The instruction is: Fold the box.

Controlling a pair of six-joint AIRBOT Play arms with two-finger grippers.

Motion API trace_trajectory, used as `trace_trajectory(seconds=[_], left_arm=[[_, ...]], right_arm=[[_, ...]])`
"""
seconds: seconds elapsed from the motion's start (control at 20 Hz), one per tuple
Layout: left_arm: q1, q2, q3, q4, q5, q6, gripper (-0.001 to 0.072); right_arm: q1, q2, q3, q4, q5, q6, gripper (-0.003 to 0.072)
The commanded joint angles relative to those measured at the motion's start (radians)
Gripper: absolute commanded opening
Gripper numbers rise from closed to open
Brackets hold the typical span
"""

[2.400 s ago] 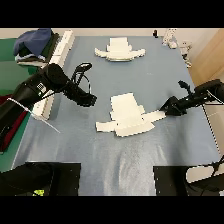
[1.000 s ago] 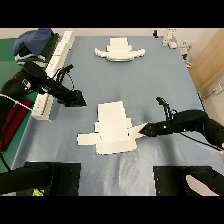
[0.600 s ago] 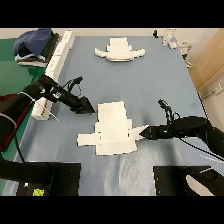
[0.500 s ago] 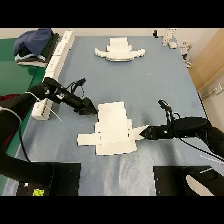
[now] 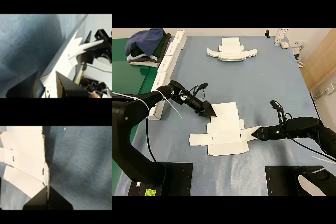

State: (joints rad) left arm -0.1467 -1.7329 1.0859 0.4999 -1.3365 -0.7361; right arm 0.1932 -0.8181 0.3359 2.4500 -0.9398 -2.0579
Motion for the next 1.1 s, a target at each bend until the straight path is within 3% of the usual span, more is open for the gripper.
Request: trace_trajectory(seconds=[0.0,0.15,0.2,0.25,0.75,0.8,0.9,1.0,1.05], left_arm=[[-0.015,-0.018,0.012,-0.014,-0.074,0.102,0.0332],[-0.016,-0.018,0.013,-0.014,-0.103,0.143,0.0322],[-0.016,-0.018,0.013,-0.014,-0.115,0.153,0.0163],[-0.016,-0.018,0.013,-0.014,-0.130,0.175,0.0107],[-0.047,-0.018,0.013,-0.011,-0.159,0.228,0.0101],[-0.047,-0.018,0.013,-0.011,-0.161,0.237,0.0015],[-0.047,-0.018,0.013,-0.011,-0.160,0.251,0.0015],[-0.047,-0.018,0.013,-0.011,-0.156,0.249,0.0015],[-0.047,-0.018,0.013,-0.011,-0.161,0.249,0.0015]], right_arm=[[0.001,0.001,0.000,-0.004,-0.003,0.000,0.0003],[0.001,0.001,0.000,-0.008,-0.003,0.000,0.0003],[0.001,0.001,0.000,-0.008,-0.003,0.000,0.0003],[0.001,0.001,0.000,-0.008,-0.003,0.000,0.0003],[0.001,0.001,0.000,-0.011,-0.002,0.000,0.0003],[0.001,0.001,0.000,-0.012,-0.002,0.000,0.0003],[0.001,0.001,0.000,-0.013,-0.002,0.000,0.0004],[0.001,0.001,0.000,-0.034,0.006,0.000,0.0029],[0.001,0.001,0.002,-0.055,0.014,0.000,0.0153]])
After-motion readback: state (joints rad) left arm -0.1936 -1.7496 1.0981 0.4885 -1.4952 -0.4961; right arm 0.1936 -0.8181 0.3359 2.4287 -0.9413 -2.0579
